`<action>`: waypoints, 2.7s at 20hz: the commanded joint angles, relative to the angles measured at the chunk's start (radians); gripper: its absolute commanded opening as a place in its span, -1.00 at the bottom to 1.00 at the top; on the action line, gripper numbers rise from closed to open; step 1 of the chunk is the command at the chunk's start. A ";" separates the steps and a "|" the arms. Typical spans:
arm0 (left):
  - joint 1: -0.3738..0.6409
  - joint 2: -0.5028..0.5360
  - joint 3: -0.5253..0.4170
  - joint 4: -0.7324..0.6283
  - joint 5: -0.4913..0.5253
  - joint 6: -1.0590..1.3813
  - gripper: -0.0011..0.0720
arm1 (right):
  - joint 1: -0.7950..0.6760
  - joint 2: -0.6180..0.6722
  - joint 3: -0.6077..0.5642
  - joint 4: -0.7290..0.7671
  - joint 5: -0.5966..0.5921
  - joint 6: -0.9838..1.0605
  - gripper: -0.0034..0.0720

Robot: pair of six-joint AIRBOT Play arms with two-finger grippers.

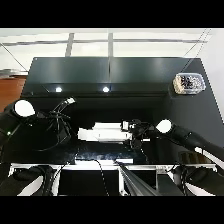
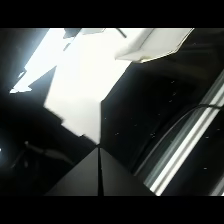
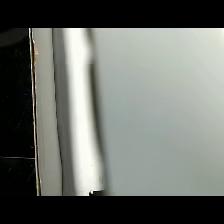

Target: Fold the box and place the chain.

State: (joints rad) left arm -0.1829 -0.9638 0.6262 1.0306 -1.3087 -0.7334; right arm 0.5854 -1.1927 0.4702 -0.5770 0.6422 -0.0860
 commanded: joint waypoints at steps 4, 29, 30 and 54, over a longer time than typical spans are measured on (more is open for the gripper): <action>-0.072 0.073 -0.069 -0.186 0.060 0.028 -0.89 | 0.001 0.000 0.000 0.000 0.000 0.000 -0.13; -0.327 -0.182 -0.124 -0.484 0.769 0.102 -0.89 | 0.001 -0.001 0.000 0.001 -0.019 0.011 -0.13; -0.320 -0.169 -0.122 -0.453 0.769 0.101 -0.89 | 0.001 0.000 0.000 0.001 -0.019 0.011 -0.13; -0.247 -0.011 -0.162 -0.127 0.541 0.560 0.72 | 0.003 0.000 0.000 0.025 0.070 0.029 -0.13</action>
State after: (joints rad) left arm -0.4065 -0.9333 0.4732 0.9600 -0.8692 -0.2276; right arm 0.5873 -1.1931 0.4702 -0.5694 0.6502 -0.0566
